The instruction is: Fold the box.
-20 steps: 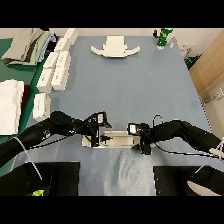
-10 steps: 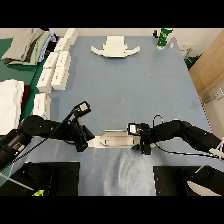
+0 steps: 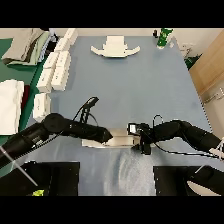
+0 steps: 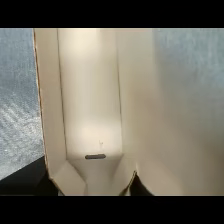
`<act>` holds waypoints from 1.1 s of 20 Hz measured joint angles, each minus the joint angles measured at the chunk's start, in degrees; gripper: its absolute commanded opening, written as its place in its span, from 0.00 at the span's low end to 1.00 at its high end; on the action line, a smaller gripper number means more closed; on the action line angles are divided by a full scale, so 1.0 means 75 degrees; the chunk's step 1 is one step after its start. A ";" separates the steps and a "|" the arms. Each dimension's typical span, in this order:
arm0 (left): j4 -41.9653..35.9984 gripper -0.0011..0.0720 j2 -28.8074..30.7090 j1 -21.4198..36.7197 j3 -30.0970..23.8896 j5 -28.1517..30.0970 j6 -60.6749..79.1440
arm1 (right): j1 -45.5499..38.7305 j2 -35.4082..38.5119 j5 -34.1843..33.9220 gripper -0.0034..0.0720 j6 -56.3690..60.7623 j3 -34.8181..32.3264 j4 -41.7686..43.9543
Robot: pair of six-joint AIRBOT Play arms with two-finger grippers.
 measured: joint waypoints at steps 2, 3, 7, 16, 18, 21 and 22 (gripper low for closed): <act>-0.0117 0.04 -0.0597 -0.0015 0.0347 0.0621 -0.0143 | 0.0000 -0.0003 0.0000 0.64 0.0009 0.0000 0.0006; -0.0169 0.04 -0.0857 0.0047 0.0481 0.0807 -0.0251 | 0.0000 -0.0003 0.0000 0.64 0.0009 0.0000 0.0006; -0.0251 0.04 -0.1836 0.0463 0.0740 0.0973 -0.0933 | 0.0000 -0.0003 0.0006 0.64 0.0015 0.0000 0.0009; -0.0201 0.04 -0.2841 0.0848 0.0842 0.0624 -0.1623 | 0.0000 -0.0003 0.0020 0.64 0.0003 0.0000 0.0012; -0.0050 0.04 -0.2847 0.1055 0.0874 0.0664 -0.1536 | 0.0000 -0.0003 0.0017 0.64 0.0000 0.0000 0.0012; 0.0000 0.04 -0.2585 0.1478 0.1070 0.0373 -0.0889 | 0.0000 -0.0003 0.0012 0.64 -0.0006 0.0000 0.0000; 0.0064 0.04 -0.2407 0.1629 0.1151 0.0227 -0.0565 | 0.0000 -0.0003 0.0012 0.64 -0.0009 0.0000 0.0000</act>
